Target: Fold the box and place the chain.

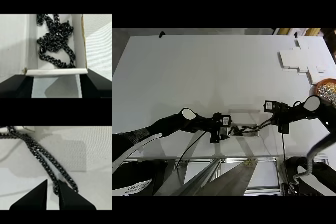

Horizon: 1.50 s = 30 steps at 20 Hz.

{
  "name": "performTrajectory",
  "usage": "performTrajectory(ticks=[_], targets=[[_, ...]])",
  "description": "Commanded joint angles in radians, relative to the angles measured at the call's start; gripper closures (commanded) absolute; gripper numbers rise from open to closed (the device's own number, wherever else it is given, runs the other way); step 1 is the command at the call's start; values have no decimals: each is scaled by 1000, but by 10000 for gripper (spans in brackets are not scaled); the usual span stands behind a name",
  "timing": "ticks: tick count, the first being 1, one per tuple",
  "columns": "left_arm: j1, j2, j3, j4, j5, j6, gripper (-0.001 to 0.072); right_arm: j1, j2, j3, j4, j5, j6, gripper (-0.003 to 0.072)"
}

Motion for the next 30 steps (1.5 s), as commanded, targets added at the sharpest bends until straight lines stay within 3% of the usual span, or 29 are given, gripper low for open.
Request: performTrajectory(ticks=[1,17,19,20,26,30], targets=[[0,1,0,0,0,0,378,-1,-55,-1,-5,-10,-76,529],[0,1,0,0,0,0,378,-1,-136,-1,11,-11,-176,536],[0,1,0,0,0,0,378,-1,-135,-1,11,-4,-175,670],[0,1,0,0,0,0,378,-1,-131,-1,11,1,-175,670],[0,1,0,0,0,0,378,2,43,-1,33,80,-164,670],[0,1,0,0,0,0,378,2,221,-1,242,135,-141,670]])
